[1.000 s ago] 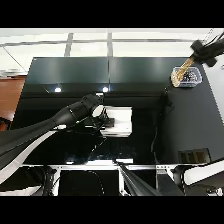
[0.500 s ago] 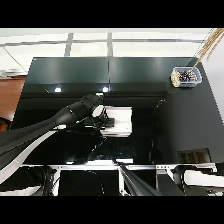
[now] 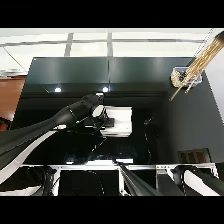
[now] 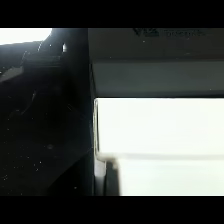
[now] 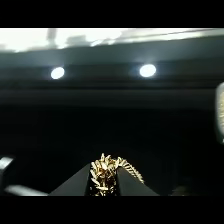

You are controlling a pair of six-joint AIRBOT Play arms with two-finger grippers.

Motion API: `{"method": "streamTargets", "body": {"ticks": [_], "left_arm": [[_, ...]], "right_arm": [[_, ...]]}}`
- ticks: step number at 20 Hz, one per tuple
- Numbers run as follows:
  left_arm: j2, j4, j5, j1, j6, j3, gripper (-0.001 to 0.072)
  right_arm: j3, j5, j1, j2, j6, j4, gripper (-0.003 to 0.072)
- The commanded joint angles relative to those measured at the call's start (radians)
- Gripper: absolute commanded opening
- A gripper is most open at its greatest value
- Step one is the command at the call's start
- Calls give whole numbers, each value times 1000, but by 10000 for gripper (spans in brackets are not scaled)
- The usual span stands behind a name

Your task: Fold the box and place the chain.

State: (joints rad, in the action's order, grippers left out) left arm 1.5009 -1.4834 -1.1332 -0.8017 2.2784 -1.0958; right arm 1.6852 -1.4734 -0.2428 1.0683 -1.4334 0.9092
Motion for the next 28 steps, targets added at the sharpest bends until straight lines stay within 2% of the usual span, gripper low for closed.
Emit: {"method": "streamTargets", "body": {"ticks": [1,2,4,8,11,13,20,28], "left_arm": [[-1,0,3,0,0,-1,26],[-1,0,2,0,0,-1,26],[-1,0,1,0,0,-1,26],[-1,0,-1,0,0,-1,26],[0,0,0,0,0,-1,26],[0,0,0,0,0,-1,25],[0,0,0,0,0,-1,26],[0,0,0,0,0,-1,26]], "right_arm": [[-205,-86,64,-126,63,-198,5],[-245,-135,101,-138,81,-231,6],[-306,-154,189,-148,80,-270,7],[-371,-27,366,-146,80,-290,7],[-392,80,448,-138,79,-290,6],[-393,107,494,-122,92,-258,7],[-393,137,607,-60,89,-170,6],[-394,147,608,-30,83,-120,6]]}}
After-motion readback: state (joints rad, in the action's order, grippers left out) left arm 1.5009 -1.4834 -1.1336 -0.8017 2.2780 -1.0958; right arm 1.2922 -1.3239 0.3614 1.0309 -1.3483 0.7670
